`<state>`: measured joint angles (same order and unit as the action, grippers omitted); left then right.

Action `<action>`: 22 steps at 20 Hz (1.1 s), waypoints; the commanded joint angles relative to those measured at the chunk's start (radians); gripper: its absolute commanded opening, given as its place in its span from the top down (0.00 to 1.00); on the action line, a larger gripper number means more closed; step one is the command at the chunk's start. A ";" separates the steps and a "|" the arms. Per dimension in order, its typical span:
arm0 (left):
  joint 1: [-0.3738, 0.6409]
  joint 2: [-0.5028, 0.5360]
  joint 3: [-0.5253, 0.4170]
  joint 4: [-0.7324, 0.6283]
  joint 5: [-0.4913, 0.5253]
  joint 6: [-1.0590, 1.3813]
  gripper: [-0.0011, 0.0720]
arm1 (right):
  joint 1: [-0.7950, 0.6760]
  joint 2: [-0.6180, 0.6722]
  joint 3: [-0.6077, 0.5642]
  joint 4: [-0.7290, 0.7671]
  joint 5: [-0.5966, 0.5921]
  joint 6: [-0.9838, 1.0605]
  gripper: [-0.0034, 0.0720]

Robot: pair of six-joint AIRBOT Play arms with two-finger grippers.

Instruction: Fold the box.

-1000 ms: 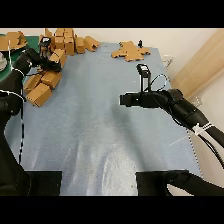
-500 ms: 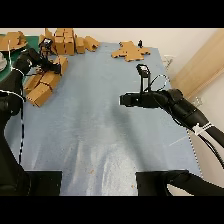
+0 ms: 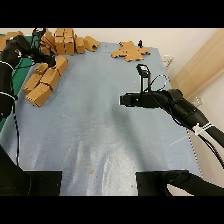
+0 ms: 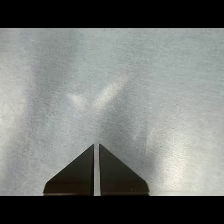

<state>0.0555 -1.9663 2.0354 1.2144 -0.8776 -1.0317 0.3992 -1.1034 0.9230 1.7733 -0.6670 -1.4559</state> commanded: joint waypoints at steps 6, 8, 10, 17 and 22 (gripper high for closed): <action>-0.047 0.073 -0.001 -0.148 -0.417 -0.005 0.97 | 0.000 -0.001 0.002 0.047 -0.084 -0.019 0.95; -0.096 0.107 -0.028 -0.180 -0.474 0.004 0.98 | 0.000 -0.001 0.003 0.101 -0.090 -0.074 0.95; -0.164 0.172 -0.083 -0.174 -0.474 0.014 0.98 | -0.001 -0.014 0.029 0.159 -0.103 -0.113 0.95; -0.430 0.449 -0.405 -0.186 -0.380 0.016 0.98 | 0.006 -0.234 0.309 0.312 -0.326 -0.211 0.95; -0.560 0.520 -0.644 -0.186 -0.277 -0.025 0.97 | 0.046 -0.300 0.341 0.306 -0.335 -0.221 0.95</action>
<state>-0.4343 -1.4864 1.5059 1.0325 -1.2091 -1.0351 0.4297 -1.3682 1.2369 2.0647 -0.9684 -1.6604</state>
